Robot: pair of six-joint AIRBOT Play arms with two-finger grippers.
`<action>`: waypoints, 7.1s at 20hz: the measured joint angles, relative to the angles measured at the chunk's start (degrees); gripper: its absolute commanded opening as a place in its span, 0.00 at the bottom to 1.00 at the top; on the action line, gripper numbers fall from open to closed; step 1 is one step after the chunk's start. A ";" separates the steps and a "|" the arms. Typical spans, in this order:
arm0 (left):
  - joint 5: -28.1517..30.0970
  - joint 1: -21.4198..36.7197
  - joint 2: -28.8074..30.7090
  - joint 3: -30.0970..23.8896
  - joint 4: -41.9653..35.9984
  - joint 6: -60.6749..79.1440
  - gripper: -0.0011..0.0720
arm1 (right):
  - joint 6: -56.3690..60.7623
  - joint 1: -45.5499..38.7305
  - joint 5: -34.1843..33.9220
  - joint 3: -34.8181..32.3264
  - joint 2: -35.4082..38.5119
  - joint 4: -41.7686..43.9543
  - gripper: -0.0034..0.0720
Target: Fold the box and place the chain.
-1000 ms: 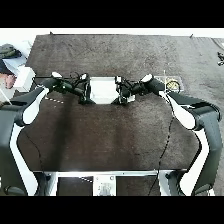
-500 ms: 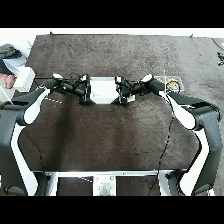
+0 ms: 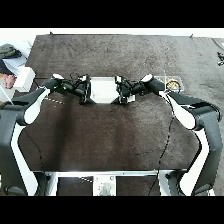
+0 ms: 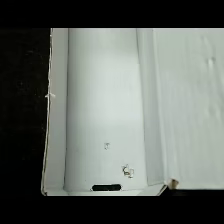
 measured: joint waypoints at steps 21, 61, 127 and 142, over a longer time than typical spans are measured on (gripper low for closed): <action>-2.49 0.04 0.00 0.00 -0.15 -0.76 0.35 | 0.00 0.04 0.20 0.00 0.00 -0.04 0.34; -1.88 -0.22 -0.83 0.02 2.27 -0.74 0.35 | 4.04 -2.36 2.75 0.00 10.75 -11.13 0.83; 1.64 -0.24 -1.16 0.02 2.29 -3.76 0.35 | 13.00 1.46 1.36 -0.66 10.54 -23.52 0.68; 1.64 -0.24 -1.18 0.02 2.32 -3.72 0.35 | 14.49 4.17 -2.99 -0.85 8.61 -19.74 0.21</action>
